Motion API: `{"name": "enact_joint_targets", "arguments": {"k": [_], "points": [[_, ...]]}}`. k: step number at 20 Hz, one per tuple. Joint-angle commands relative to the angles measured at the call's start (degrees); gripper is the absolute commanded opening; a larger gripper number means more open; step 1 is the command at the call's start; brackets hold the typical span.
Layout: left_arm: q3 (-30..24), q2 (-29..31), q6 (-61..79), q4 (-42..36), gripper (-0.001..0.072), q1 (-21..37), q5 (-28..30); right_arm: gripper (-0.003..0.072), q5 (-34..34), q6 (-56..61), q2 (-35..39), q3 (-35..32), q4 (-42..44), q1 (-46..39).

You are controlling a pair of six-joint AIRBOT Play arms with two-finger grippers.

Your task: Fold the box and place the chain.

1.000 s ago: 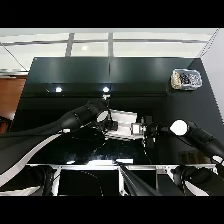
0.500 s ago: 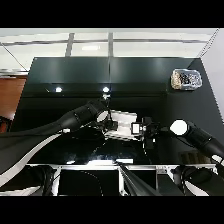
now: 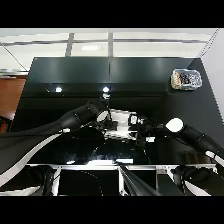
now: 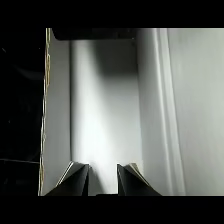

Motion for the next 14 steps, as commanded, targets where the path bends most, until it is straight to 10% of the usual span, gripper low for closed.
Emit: {"name": "enact_joint_targets", "arguments": {"k": [1,5,6,7,8,10,14], "points": [[0.0,0.0,-0.1,-0.1,0.0029,0.0,0.3,0.0201,-1.1,0.0,-0.7,0.0,1.3,0.5],[0.0,0.0,-0.1,-0.1,0.0029,0.0,0.3,0.0373,-1.7,0.0,-0.7,0.0,-0.1,0.5],[0.0,0.0,-0.1,-0.1,0.0029,0.0,0.3,0.0174,-1.7,0.0,-0.7,0.0,-0.3,0.5],[0.0,0.0,-0.1,-0.1,0.0029,0.0,0.3,0.0155,-1.9,0.0,-0.7,0.0,-0.3,0.5],[0.0,0.0,-0.1,-0.1,0.0029,0.0,0.3,0.0309,-2.1,0.3,-0.7,0.0,-0.3,0.5],[0.0,0.0,-0.1,-0.1,0.0029,0.0,0.3,0.0085,-2.1,1.4,-0.7,0.0,-1.1,0.5],[0.0,0.0,0.0,0.0,0.0029,0.0,-0.4,0.0016,0.4,27.1,5.0,0.0,-8.1,-0.7]]}}
